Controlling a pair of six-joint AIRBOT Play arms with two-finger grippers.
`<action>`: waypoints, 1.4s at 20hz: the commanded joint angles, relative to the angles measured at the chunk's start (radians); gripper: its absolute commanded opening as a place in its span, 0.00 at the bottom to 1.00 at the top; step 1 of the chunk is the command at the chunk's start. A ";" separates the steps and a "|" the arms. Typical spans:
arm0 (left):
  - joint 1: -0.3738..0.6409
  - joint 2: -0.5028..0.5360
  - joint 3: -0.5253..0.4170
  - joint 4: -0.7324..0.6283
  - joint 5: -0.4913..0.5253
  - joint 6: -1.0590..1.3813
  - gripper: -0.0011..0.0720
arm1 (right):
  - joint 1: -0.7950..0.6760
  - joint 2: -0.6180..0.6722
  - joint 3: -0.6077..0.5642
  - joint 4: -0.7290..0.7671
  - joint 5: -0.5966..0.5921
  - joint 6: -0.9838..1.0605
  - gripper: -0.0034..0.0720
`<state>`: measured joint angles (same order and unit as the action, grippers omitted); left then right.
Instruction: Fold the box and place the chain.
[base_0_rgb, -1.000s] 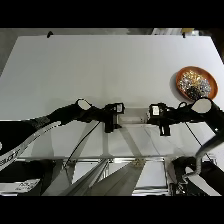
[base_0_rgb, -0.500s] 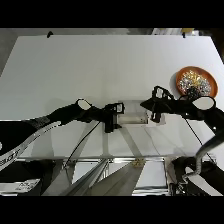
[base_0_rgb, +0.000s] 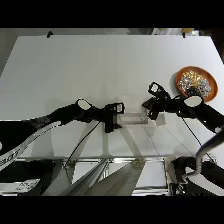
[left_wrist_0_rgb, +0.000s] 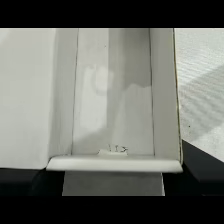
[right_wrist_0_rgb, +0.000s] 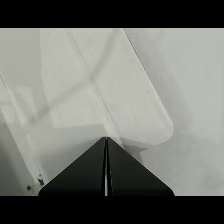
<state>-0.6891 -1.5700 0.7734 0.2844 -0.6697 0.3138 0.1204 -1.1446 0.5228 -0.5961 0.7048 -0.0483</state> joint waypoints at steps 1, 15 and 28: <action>0.000 0.000 0.000 0.000 0.000 0.000 0.39 | 0.000 -0.001 0.000 0.004 0.058 0.027 0.07; 0.000 0.000 0.000 0.000 0.000 0.000 0.39 | 0.000 0.326 -0.001 -0.623 0.239 0.145 0.07; 0.000 0.000 0.000 0.000 0.000 0.000 0.39 | 0.001 0.080 -0.004 -0.387 0.239 -0.195 0.28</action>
<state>-0.6888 -1.5700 0.7734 0.2844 -0.6701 0.3141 0.1207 -1.0218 0.5194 -1.0237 0.9379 -0.1898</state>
